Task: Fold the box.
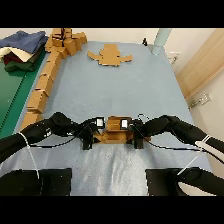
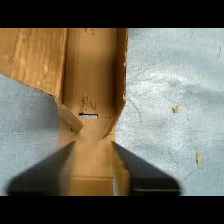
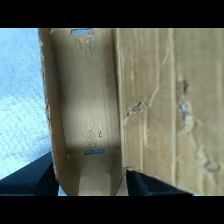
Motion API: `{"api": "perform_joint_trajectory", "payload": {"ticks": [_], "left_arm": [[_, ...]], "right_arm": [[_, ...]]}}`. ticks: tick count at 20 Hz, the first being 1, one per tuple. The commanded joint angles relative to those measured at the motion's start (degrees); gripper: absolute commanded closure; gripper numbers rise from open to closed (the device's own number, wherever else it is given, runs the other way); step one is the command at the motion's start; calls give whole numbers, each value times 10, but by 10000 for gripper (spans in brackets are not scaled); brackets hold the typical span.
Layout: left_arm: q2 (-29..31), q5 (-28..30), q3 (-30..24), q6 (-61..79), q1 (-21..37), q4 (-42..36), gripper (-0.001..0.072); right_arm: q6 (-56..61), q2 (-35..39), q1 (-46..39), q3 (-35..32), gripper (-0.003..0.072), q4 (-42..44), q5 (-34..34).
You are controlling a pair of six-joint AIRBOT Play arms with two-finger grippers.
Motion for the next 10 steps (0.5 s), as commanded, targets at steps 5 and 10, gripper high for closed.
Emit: {"api": "perform_joint_trajectory", "payload": {"ticks": [5,10], "left_arm": [[4,19,2,8,-28,-30,188],[3,50,3,21,-35,-56,483]], "right_arm": [[0,0,0,0,176,0,0],[0,0,0,0,176,0,0]]}}
